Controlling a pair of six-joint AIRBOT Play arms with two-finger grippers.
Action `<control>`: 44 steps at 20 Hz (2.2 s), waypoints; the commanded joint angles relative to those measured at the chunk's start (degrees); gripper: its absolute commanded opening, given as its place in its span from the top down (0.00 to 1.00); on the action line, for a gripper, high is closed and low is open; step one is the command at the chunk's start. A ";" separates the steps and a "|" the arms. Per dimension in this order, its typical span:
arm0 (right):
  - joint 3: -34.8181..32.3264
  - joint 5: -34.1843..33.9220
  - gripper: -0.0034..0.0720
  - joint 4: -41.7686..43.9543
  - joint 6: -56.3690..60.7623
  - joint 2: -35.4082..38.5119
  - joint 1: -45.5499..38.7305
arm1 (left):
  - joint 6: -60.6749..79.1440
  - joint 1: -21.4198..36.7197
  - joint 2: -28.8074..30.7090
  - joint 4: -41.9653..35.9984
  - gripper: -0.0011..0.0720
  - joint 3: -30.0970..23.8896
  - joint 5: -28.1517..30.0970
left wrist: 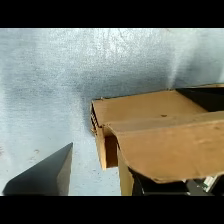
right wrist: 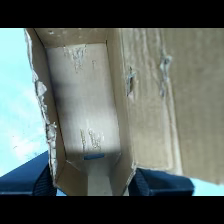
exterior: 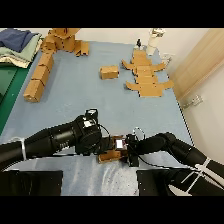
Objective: Fold the box.
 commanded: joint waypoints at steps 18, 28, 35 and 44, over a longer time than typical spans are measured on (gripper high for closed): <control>0.00 0.00 0.28 0.00 0.02 0.00 -0.02 | 103.25 18.51 18.69 -25.81 0.96 -25.42 6.45; 0.00 0.02 0.28 0.02 0.02 0.00 -0.02 | 126.42 17.84 11.63 -36.96 0.04 -27.69 23.06; 0.00 0.00 0.28 0.00 0.02 0.00 -0.02 | 127.75 9.64 11.13 -39.06 0.04 -30.40 33.29; 0.00 0.00 0.28 0.02 0.02 0.00 -0.02 | 127.25 8.15 8.41 -42.64 0.03 -30.60 39.06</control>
